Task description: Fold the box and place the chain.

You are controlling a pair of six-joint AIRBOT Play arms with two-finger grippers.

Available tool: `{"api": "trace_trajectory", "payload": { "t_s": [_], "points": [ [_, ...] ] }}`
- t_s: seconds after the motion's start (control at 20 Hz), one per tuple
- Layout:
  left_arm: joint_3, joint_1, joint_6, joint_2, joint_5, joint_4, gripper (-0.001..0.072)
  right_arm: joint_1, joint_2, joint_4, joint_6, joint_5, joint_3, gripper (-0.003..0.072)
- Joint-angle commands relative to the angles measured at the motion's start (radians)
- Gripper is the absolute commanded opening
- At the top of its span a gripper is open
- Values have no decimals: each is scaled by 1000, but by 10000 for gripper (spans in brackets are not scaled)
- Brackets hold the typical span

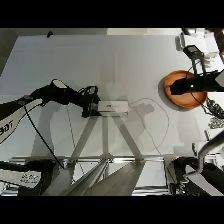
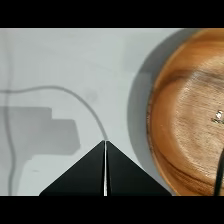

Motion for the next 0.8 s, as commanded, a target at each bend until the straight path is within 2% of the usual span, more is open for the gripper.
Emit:
{"api": "trace_trajectory", "payload": {
  "t_s": [0.0,0.1,0.25,0.4,0.55,0.75],
  "points": [
    [1,0,-1,1,0,-6,193,-10,3,-35,17,2,0,16],
    [1,1,-37,11,0,2,4,-10,3,-35,17,2,0,16],
    [1,2,-178,85,-1,32,9,-10,3,-31,18,2,0,16],
    [1,3,-359,226,-9,165,9,-10,3,-29,18,7,0,16],
    [1,2,-605,389,-32,432,8,-10,3,-15,18,9,0,16],
    [1,3,-1002,578,-51,876,8,-10,3,-5,18,9,0,16]
  ]
}}
